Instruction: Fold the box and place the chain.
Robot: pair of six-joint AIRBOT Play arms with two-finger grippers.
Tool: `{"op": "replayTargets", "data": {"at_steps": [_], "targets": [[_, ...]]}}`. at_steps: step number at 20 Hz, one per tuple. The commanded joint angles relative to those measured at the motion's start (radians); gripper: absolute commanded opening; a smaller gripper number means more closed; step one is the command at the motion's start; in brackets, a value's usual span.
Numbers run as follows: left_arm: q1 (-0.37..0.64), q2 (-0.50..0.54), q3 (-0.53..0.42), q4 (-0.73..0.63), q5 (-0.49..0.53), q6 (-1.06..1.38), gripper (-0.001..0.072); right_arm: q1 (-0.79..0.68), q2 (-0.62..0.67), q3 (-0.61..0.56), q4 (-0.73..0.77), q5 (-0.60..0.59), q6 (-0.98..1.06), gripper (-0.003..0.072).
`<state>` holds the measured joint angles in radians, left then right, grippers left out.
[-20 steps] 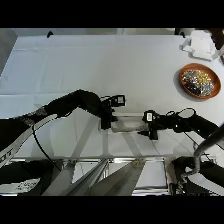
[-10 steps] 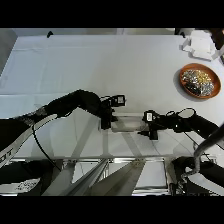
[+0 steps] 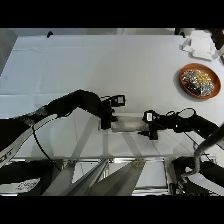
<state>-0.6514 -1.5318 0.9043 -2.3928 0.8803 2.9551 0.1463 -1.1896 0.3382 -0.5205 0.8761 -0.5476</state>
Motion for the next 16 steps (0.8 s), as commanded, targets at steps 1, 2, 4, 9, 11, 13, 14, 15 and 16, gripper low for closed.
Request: {"op": "replayTargets", "data": {"at_steps": [1,2,4,9,11,13,14,15,16], "targets": [[0.002,0.008,0.003,-0.014,0.012,0.001,0.0292,0.0,0.001,0.0,0.002,-0.001,0.0,0.0432],[0.002,0.016,0.003,-0.013,0.016,-0.005,0.0465,0.0,0.001,0.0,0.002,-0.001,0.0,0.0432],[0.004,0.049,0.003,0.014,0.014,-0.059,0.0514,0.0,0.001,0.0,0.002,0.0,0.0,0.0432],[0.034,0.173,0.003,0.226,0.064,-0.252,0.0502,0.0,0.001,0.0,0.002,-0.001,0.0,0.0432],[0.061,0.237,0.003,0.298,0.125,-0.347,0.0502,0.0,0.001,0.0,0.002,0.0,0.0,0.0432],[0.074,0.311,0.003,0.337,0.19,-0.421,0.0486,0.0,0.001,0.0,0.002,0.0,0.0,0.0432],[0.074,0.355,0.003,0.349,0.216,-0.442,0.0481,0.0,0.001,0.0,0.002,0.0,0.0,0.0432],[0.073,0.401,0.003,0.341,0.231,-0.452,0.0459,0.0,0.001,0.0,0.002,-0.001,0.0,0.0432],[0.071,0.441,0.003,0.325,0.242,-0.472,0.0318,0.0,0.001,0.0,0.002,0.0,0.0,0.0432]]}}
